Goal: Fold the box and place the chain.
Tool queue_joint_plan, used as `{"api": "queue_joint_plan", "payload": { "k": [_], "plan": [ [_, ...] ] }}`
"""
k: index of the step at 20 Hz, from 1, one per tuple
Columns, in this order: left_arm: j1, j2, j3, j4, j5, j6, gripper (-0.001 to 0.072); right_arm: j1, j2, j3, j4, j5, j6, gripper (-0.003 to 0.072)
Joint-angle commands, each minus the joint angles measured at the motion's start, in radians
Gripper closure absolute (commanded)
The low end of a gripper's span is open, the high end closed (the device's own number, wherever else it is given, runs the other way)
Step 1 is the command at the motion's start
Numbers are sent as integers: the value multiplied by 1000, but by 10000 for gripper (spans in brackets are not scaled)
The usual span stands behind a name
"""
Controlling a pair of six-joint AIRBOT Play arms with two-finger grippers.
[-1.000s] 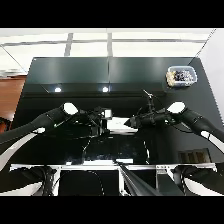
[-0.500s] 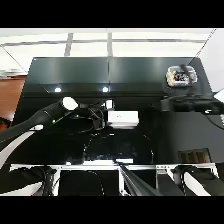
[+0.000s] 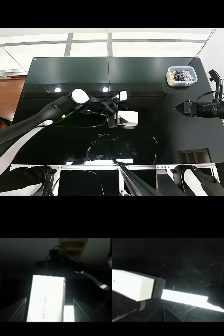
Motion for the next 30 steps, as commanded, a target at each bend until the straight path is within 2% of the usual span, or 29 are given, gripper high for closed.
{"api": "queue_joint_plan", "payload": {
  "k": [1,7,13,18,24,28,30],
  "plan": [
    [-3,-101,70,-17,-7,-182,-2,-14,3,-13,-2,-18,2,672],
    [-5,-145,79,6,-38,-208,-2,-14,3,-13,-2,-18,-17,672],
    [-4,-145,79,60,-133,-198,-2,-14,3,-14,-2,-19,-25,672],
    [-6,-144,80,75,-132,-35,-1,-14,3,-14,-2,-19,-25,672],
    [-12,-145,79,172,-116,-38,-1,-14,3,-14,-2,-26,-24,672],
    [-39,-149,77,209,-41,-46,11,-14,3,-14,-2,-26,-24,672],
    [-56,-152,77,269,-39,-90,27,-14,3,-14,-2,-35,-25,672]
  ]
}}
